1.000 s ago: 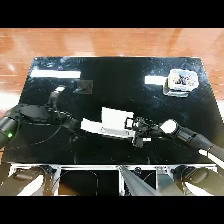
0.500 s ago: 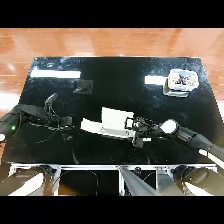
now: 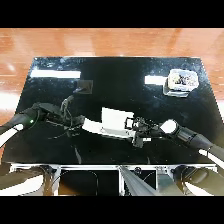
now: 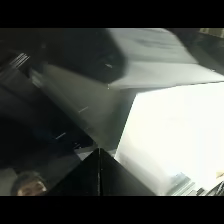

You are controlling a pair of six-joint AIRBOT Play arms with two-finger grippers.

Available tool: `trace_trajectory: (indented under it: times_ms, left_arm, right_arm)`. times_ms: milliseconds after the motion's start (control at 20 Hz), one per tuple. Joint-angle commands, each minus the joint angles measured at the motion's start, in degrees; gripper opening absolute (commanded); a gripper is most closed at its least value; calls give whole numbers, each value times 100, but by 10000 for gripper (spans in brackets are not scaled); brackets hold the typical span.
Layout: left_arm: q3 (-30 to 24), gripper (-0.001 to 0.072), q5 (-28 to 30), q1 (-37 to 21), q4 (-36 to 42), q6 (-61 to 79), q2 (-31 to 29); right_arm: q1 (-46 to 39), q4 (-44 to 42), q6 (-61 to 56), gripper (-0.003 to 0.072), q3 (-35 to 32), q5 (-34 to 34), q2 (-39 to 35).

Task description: Fold the box and place the chain.

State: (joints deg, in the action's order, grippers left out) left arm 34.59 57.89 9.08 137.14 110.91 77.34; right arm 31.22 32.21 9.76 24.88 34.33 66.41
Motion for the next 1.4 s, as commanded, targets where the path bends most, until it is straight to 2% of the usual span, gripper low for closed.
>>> trace_trajectory:
  times_ms: [0,50,150,350,400,500,850,1000,1350]
  left_arm:
    - [365,18,35,476,7,46,236]
    - [420,54,44,522,-68,46,236]
    - [474,402,181,457,-118,37,236]
    - [640,434,789,258,-94,39,234]
    - [688,469,872,262,-50,39,236]
    - [721,618,800,321,136,46,234]
    - [990,617,1222,330,199,83,229]
    - [1012,616,1139,389,437,81,229]
    - [1023,617,1058,605,442,74,221]
  right_arm:
    - [2,-2,-2,605,0,-2,-2]
    - [2,-4,-4,605,0,-2,-2]
    - [2,-4,-2,605,0,-2,-2]
    - [2,-4,-4,605,0,-2,-2]
    - [2,-7,-4,605,0,-4,-2]
    - [2,-7,-4,605,0,-7,-2]
    - [2,-7,-4,605,0,-4,0]
    - [2,-7,-4,605,0,-4,0]
    - [2,-4,-4,605,0,-4,-2]
